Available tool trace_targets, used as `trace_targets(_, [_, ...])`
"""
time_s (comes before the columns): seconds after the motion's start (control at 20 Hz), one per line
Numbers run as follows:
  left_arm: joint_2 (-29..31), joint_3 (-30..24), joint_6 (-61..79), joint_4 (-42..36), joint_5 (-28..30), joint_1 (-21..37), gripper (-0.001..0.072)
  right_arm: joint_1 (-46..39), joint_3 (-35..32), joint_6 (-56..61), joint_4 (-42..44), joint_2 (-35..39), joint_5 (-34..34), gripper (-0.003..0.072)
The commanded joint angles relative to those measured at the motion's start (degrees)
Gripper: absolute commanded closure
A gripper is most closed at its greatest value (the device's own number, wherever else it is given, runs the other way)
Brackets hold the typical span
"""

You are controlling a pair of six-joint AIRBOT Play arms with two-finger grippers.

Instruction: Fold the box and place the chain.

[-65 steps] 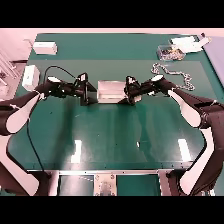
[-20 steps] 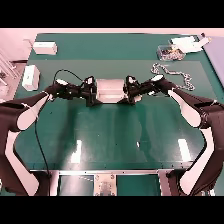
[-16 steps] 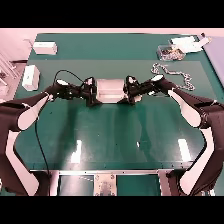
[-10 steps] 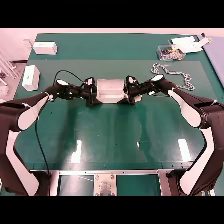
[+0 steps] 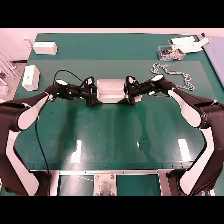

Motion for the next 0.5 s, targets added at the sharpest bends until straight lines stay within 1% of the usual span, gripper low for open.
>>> trace_targets(0.0, [0.0, 0.1, 0.2, -0.7, -0.9, 0.0, -0.0011, 0.0, 0.0, 0.0, 0.1, 0.0, -0.1, 0.0102])
trace_targets(0.25, [0.0, 0.1, 0.3, -0.5, -0.3, 0.0, 0.0004, 0.0, 0.0, 0.0, 0.1, 0.0, -0.1, 0.0102])
trace_targets(0.3, [0.0, 0.1, 0.3, -0.5, -0.3, 0.0, 0.0047, 0.0, 0.0, 0.0, 0.1, 0.0, -0.1, 0.0102])
trace_targets(0.35, [0.0, 0.1, 0.3, -0.5, -0.3, 0.0, 0.0119, 0.0, 0.0, 0.0, 0.1, 0.0, -0.1, 0.0102])
trace_targets(0.4, [0.0, 0.1, 0.3, -0.3, 0.0, 0.0, 0.0222, 0.0, 0.0, 0.0, 0.1, 0.0, -0.1, 0.0102])
trace_targets(0.45, [0.0, 0.1, 0.3, -0.3, 0.1, 0.0, 0.0241, 0.0, 0.0, 0.0, 0.1, 0.0, -0.1, 0.0102])
